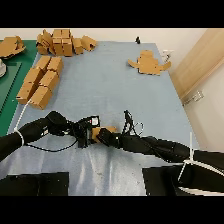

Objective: Fold the box.

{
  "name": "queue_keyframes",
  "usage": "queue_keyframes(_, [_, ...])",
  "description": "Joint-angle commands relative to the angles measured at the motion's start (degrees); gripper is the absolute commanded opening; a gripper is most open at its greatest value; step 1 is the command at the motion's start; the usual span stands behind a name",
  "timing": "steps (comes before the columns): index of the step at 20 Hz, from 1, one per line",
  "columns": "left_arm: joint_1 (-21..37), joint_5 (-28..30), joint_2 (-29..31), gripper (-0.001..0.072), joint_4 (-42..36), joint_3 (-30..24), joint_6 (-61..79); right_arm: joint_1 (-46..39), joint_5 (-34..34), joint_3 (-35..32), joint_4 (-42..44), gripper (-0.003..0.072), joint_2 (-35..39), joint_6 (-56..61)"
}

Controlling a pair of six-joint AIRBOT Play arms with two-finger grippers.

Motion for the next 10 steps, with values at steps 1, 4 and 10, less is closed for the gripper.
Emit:
queue_keyframes(1, [0.0,0.0,0.0,0.0351,0.0,0.0,0.0,0.1,-0.5,0.0,-0.3,0.0,-1.2,0.0])
queue_keyframes(4, [0.0,0.0,0.0,0.0351,0.0,0.0,0.0,0.1,-0.5,0.0,-0.4,0.0001,-0.2,0.0])
queue_keyframes(10, [0.0,0.0,0.0,0.0351,0.0,0.0,0.0,-0.9,-0.7,0.0,-9.0,0.0001,9.1,-0.1])
